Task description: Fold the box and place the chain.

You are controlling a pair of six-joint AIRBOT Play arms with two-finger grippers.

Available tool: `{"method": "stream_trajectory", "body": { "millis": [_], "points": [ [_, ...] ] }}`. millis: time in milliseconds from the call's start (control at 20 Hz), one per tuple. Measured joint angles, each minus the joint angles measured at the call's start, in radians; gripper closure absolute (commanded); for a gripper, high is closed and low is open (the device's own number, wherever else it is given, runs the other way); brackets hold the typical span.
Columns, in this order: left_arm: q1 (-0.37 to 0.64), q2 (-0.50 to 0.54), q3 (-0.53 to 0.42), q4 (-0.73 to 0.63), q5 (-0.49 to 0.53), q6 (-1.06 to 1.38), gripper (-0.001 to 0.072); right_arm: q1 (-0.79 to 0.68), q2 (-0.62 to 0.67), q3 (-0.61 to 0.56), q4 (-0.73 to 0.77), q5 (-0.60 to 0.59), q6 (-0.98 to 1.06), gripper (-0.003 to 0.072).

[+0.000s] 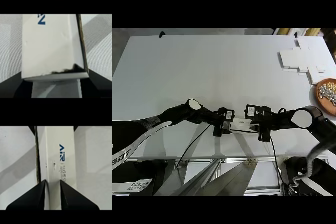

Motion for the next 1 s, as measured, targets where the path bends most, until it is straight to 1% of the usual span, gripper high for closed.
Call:
{"method": "stream_trajectory", "body": {
  "millis": [300,400,600,650,800,850,900,1000],
  "points": [
    [0.000,0.000,0.000,0.000,0.000,0.000,0.0575,0.000,0.001,-0.026,0.009,-0.021,-0.010,0.0498],
    [0.000,0.000,0.000,0.000,-0.002,0.001,0.0575,0.000,0.001,-0.037,0.010,-0.019,-0.011,0.0420],
    [-0.001,0.000,0.000,0.001,-0.010,0.004,0.0575,0.000,0.000,-0.047,0.003,0.002,-0.017,0.0349],
    [-0.001,0.000,0.000,0.002,-0.010,0.004,0.0575,0.000,0.002,-0.048,0.002,0.005,-0.018,0.0339],
    [-0.001,0.000,0.000,0.003,-0.011,0.004,0.0575,0.000,0.026,-0.050,0.010,0.020,-0.018,0.0341],
    [-0.001,0.000,0.000,0.003,-0.010,0.004,0.0575,0.000,0.042,-0.050,0.026,0.020,-0.018,0.0345],
    [-0.001,0.000,0.000,0.002,-0.008,0.003,0.0575,0.000,0.057,-0.050,0.037,0.023,-0.018,0.0369],
    [-0.001,0.000,0.000,0.002,-0.007,0.003,0.0575,0.000,0.078,-0.050,0.058,0.023,-0.018,0.0560]
  ]
}}
